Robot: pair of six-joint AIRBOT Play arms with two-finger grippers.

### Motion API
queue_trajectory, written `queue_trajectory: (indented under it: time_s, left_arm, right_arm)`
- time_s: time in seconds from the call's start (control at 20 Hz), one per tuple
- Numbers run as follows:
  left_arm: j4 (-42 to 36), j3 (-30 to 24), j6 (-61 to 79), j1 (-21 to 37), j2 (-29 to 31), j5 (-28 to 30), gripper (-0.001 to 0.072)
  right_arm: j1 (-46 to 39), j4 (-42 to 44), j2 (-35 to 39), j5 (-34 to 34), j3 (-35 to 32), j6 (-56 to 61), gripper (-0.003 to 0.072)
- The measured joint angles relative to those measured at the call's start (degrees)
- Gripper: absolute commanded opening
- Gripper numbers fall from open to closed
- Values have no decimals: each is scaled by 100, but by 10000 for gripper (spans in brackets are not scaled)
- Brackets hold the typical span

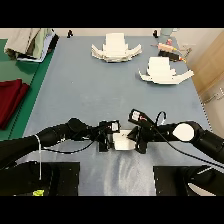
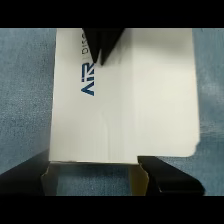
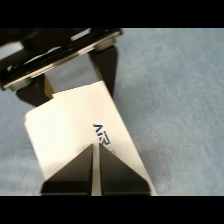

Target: Fold the box.

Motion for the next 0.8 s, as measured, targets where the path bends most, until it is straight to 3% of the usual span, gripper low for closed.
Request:
queue_trajectory:
  time_s: [0.1,0.25,0.35,0.8]
  left_arm:
    - [2,0,0,0,0,0,422]
    - [0,0,-2,0,-2,0,422]
    - [0,2,-7,0,-2,0,422]
    - [-4,2,-9,0,0,20,422]
  right_arm:
    - [271,-247,79,-79,-81,-46,275]
    - [494,-575,140,-151,-136,-127,300]
    - [555,-732,168,-162,-153,-238,454]
    - [621,-1399,199,-363,-164,-962,457]
